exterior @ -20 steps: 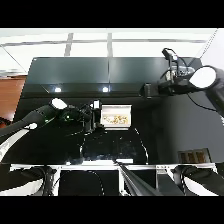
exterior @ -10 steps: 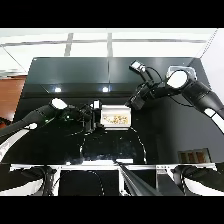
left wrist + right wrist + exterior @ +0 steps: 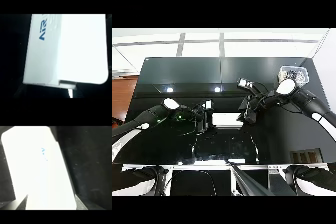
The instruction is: Fold the box and place the chain.
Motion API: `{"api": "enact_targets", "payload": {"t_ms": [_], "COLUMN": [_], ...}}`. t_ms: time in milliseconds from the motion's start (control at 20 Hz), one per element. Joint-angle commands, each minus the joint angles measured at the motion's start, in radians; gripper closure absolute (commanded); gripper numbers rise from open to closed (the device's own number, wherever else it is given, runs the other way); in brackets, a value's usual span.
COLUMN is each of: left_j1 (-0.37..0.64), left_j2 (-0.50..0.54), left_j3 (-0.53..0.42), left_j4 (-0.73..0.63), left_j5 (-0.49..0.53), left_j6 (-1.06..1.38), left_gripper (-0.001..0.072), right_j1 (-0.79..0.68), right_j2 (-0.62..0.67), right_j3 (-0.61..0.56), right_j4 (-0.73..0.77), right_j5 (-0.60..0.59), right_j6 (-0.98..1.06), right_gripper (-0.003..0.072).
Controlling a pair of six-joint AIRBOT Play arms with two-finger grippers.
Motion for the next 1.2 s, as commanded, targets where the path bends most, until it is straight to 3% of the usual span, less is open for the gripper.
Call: {"api": "enact_targets", "payload": {"t_ms": [0,250,300,350,450,500,550,1150], "left_j1": [-0.001,-0.001,-0.001,-0.001,-0.001,-0.001,-0.001,-0.001], "left_j2": [-0.001,-0.001,-0.001,-0.001,-0.001,-0.001,-0.001,-0.001], "left_j3": [0.001,0.001,0.001,0.001,0.001,0.001,0.001,0.001], "left_j4": [0.000,0.000,0.000,0.000,0.000,0.000,0.000,0.000], "left_j5": [0.000,0.000,0.000,0.000,0.000,0.000,0.000,0.000], "left_j6": [0.000,0.000,0.000,0.000,0.000,0.000,0.000,0.000], "left_gripper": [0.0267,0.0267,0.0266,0.0266,0.0267,0.0266,0.0266,0.0266], "right_j1": [0.027,0.044,0.044,0.044,0.044,0.044,0.044,0.044], "right_j2": [0.000,-0.001,0.000,0.000,0.000,0.000,0.000,-0.001], "right_j3": [-0.013,-0.013,-0.013,-0.013,-0.013,-0.013,-0.013,-0.014], "right_j4": [0.012,0.011,0.011,0.011,0.011,0.007,0.007,-0.046], "right_j5": [-0.007,-0.053,-0.053,-0.052,-0.051,-0.051,-0.050,-0.023], "right_j6": [-0.109,-0.134,-0.134,-0.134,-0.133,-0.133,-0.132,-0.118], "right_gripper": [-0.0034,-0.0034,0.0053,0.0186,0.0218,0.0398,0.0490,0.0487]}}
